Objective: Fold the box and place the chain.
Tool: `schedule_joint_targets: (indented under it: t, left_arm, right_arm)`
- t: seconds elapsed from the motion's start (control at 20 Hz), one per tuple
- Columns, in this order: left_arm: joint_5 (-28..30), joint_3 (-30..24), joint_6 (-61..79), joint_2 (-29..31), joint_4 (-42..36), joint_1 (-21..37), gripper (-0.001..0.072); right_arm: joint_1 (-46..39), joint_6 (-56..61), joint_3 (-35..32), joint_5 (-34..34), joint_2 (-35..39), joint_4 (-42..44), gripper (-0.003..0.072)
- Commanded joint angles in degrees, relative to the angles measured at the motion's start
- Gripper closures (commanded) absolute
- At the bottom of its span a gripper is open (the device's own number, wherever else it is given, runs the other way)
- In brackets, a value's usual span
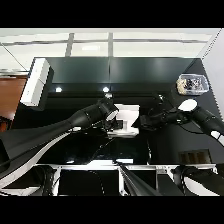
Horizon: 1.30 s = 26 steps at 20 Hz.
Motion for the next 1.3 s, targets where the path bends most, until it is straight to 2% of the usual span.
schedule_joint_targets:
  t: [0.0, 0.2, 0.25, 0.3, 0.5, 0.65, 0.85, 1.25]
  left_arm:
    - [0.04, 0.04, 0.00, -0.02, 0.00, 0.04, 0.0680]
    - [0.07, 0.04, 0.00, -0.02, 0.02, 0.04, 0.0680]
    - [0.04, 0.04, 0.00, -0.02, 0.00, 0.04, 0.0680]
    - [0.04, 0.04, 0.00, -0.02, 0.00, 0.04, 0.0680]
    - [0.04, 0.04, 0.00, -0.02, 0.00, 0.04, 0.0680]
    - [0.09, 0.04, 0.00, -0.02, 0.02, 0.04, 0.0680]
    - [0.07, 0.04, 0.00, -0.02, 0.00, 0.04, 0.0680]
    - [-0.07, 0.04, 0.00, -0.02, 0.00, 0.04, 0.0680]
  right_arm:
    - [7.26, 12.07, 3.26, -5.33, 0.02, -9.84, 0.0158]
    - [13.53, 24.28, 5.35, -5.60, 0.00, -24.41, 0.0167]
    - [14.69, 25.42, 5.40, -5.99, 0.02, -25.88, 0.0281]
    - [15.98, 26.53, 5.40, -6.71, 0.00, -27.15, 0.0323]
    - [21.05, 37.66, 5.64, -8.74, -0.15, -36.46, 0.0324]
    - [23.85, 45.16, 8.26, -5.88, -2.01, -43.45, 0.0324]
    - [26.08, 49.96, 13.11, -1.11, -6.25, -46.12, 0.0351]
    - [26.47, 60.41, 13.44, -0.31, -7.69, -46.64, 0.0352]
